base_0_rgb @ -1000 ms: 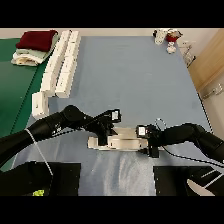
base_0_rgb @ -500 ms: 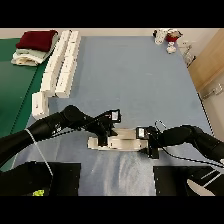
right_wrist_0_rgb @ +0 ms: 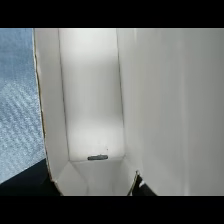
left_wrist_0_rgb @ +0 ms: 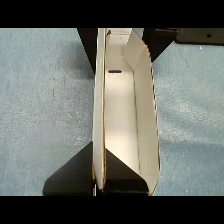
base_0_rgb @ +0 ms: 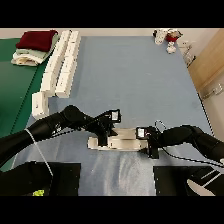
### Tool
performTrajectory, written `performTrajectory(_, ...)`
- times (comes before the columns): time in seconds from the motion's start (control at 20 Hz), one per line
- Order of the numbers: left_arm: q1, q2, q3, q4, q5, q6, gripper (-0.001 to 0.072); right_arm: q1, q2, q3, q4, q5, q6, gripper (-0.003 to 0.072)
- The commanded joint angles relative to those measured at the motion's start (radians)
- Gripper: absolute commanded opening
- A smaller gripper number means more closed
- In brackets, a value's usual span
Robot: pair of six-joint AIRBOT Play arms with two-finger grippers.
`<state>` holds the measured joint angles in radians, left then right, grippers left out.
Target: Fold the box.
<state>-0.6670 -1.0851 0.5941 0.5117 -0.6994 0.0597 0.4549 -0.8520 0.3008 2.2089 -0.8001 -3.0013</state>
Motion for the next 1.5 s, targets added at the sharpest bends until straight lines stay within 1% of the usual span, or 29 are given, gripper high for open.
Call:
performTrajectory(0.0, 0.000, 0.000, 0.000, 0.001, 0.001, 0.000, 0.0014, 0.000, -0.001, 0.001, -0.010, 0.006, 0.001, 0.0469)
performTrajectory(0.8, 0.000, 0.000, 0.000, -0.008, -0.003, 0.000, 0.0014, 0.000, -0.001, 0.001, -0.010, 0.006, 0.001, 0.0469)
performTrajectory(1.0, 0.000, 0.000, 0.000, -0.047, -0.007, -0.001, 0.0017, 0.000, -0.001, 0.001, -0.010, 0.006, 0.001, 0.0469)
performTrajectory(1.05, 0.000, 0.000, 0.000, -0.047, -0.007, -0.001, 0.0057, 0.000, -0.001, 0.001, -0.010, 0.006, 0.001, 0.0468)
performTrajectory(1.1, 0.000, 0.000, 0.000, -0.048, -0.006, -0.002, 0.0298, 0.000, -0.001, 0.001, -0.010, 0.006, 0.001, 0.0468)
performTrajectory(1.15, 0.000, 0.000, 0.000, -0.048, -0.007, -0.010, 0.0362, 0.000, -0.001, 0.001, -0.010, 0.006, 0.001, 0.0469)
performTrajectory(1.3, 0.007, 0.003, 0.000, -0.030, -0.008, -0.051, 0.0366, 0.000, -0.001, 0.001, -0.010, 0.006, 0.001, 0.0468)
performTrajectory(1.35, 0.017, 0.015, 0.000, -0.012, -0.012, -0.115, 0.0474, 0.000, -0.001, 0.001, -0.010, 0.006, 0.001, 0.0469)
performTrajectory(1.4, 0.032, 0.034, 0.000, 0.013, -0.012, -0.201, 0.0637, 0.000, -0.001, 0.001, -0.010, 0.006, 0.001, 0.0469)
performTrajectory(1.45, 0.050, 0.063, 0.000, 0.060, -0.018, -0.302, 0.0667, 0.000, -0.001, 0.001, -0.010, 0.006, 0.001, 0.0469)
